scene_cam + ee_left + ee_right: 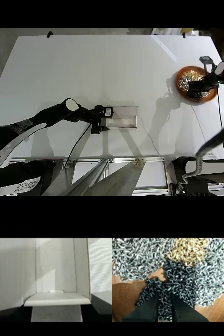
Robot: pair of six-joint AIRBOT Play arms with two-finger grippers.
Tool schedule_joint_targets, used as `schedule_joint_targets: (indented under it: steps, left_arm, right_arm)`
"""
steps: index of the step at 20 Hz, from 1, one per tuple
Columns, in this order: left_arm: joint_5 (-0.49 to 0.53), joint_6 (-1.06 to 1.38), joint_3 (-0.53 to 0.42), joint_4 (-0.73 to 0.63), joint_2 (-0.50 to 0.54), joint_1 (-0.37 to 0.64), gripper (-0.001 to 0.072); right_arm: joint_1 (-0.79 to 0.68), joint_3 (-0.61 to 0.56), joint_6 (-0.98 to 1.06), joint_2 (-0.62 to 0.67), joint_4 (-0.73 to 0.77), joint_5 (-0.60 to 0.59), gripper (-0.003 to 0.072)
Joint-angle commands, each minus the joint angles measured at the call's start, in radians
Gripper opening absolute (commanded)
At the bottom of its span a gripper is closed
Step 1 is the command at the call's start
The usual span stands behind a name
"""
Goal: Fold the box and place the chain.
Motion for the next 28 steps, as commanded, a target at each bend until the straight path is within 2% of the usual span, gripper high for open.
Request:
schedule_joint_targets:
  steps: [1,2,4,5,10,15,18,23,25,28]
  left_arm:
    - [0.000,0.000,0.000,0.000,0.000,-0.001,0.0136]
    - [0.000,0.000,0.000,0.000,0.000,-0.001,0.0136]
    - [0.000,0.000,0.000,0.000,0.000,-0.001,0.0136]
    - [0.000,0.000,0.000,0.000,0.000,-0.001,0.0136]
    - [0.000,0.000,0.000,0.000,0.000,-0.001,0.0136]
    - [0.000,0.000,0.000,0.000,0.000,-0.001,0.0136]
    - [0.000,0.000,0.000,0.000,0.000,-0.001,0.0136]
    - [0.000,0.000,0.000,0.000,0.000,-0.001,0.0136]
    - [0.000,0.000,0.000,0.000,0.000,-0.001,0.0136]
    - [0.000,0.000,0.000,0.000,0.000,-0.001,0.0136]
  right_arm:
    - [-0.001,0.000,0.000,-0.010,0.002,0.000,0.0149]
    - [-0.001,0.000,0.000,-0.013,0.002,0.000,0.0132]
    - [-0.001,0.001,0.000,-0.018,0.002,0.000,0.0031]
    - [-0.001,0.001,-0.001,-0.018,0.002,0.000,0.0018]
    - [0.000,0.001,-0.003,0.025,-0.001,0.057,0.0018]
    - [0.000,0.001,-0.003,0.201,0.024,0.100,0.0018]
    - [0.000,0.001,-0.019,0.326,0.146,0.153,0.0017]
    - [0.000,0.001,-0.085,0.509,0.467,0.285,0.0017]
    - [0.006,0.001,-0.085,0.570,0.524,0.332,0.0017]
    - [0.081,0.001,-0.084,0.656,0.524,0.391,0.0017]
